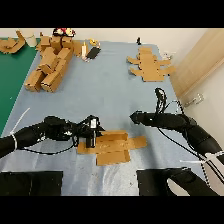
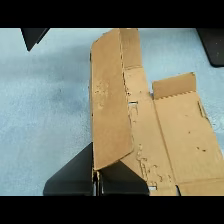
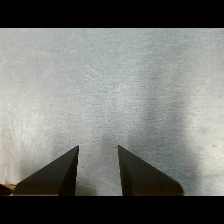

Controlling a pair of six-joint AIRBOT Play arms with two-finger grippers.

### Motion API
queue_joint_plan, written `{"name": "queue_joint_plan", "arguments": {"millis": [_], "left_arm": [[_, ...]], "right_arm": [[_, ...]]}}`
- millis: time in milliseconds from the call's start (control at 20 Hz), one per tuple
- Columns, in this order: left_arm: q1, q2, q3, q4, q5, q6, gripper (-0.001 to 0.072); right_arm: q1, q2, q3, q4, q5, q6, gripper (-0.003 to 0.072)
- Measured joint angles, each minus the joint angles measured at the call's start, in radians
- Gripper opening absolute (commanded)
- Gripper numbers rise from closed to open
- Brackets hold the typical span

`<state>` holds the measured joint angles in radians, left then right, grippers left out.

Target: Fold the box.

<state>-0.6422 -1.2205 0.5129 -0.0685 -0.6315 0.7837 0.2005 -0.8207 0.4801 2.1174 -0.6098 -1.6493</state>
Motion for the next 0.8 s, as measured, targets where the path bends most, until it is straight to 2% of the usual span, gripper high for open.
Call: {"name": "queue_joint_plan", "arguments": {"millis": [800], "left_arm": [[0.029, 0.011, 0.013, 0.066, -0.075, -0.076, 0.0012]], "right_arm": [[0.000, 0.000, 0.000, 0.000, 0.000, 0.000, 0.0362]]}}
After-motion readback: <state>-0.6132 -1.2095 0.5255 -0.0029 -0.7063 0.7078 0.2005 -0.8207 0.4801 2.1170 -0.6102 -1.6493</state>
